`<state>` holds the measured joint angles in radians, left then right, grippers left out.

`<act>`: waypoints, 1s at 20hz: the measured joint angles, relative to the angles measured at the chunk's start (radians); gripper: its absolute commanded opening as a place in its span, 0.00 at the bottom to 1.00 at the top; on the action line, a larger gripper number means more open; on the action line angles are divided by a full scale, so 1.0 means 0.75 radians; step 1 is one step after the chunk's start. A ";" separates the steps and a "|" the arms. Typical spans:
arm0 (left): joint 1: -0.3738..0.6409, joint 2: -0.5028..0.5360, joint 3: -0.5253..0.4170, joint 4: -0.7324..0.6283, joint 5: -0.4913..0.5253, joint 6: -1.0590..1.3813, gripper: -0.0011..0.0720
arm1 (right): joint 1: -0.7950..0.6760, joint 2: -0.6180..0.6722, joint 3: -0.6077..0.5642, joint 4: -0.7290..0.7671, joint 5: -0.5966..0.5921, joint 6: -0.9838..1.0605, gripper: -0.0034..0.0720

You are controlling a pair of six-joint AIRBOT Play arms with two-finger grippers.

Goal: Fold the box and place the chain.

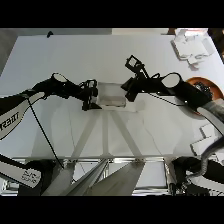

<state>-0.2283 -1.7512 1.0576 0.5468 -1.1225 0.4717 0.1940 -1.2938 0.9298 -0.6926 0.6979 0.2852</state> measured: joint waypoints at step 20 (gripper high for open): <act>-0.001 0.000 0.001 0.000 0.000 -0.001 0.45 | 0.003 -0.202 -0.044 -0.225 0.070 -0.492 0.26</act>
<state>-0.2287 -1.7512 1.0580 0.5468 -1.1225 0.4713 0.1963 -1.4456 0.8967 -0.8612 0.7502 -0.0841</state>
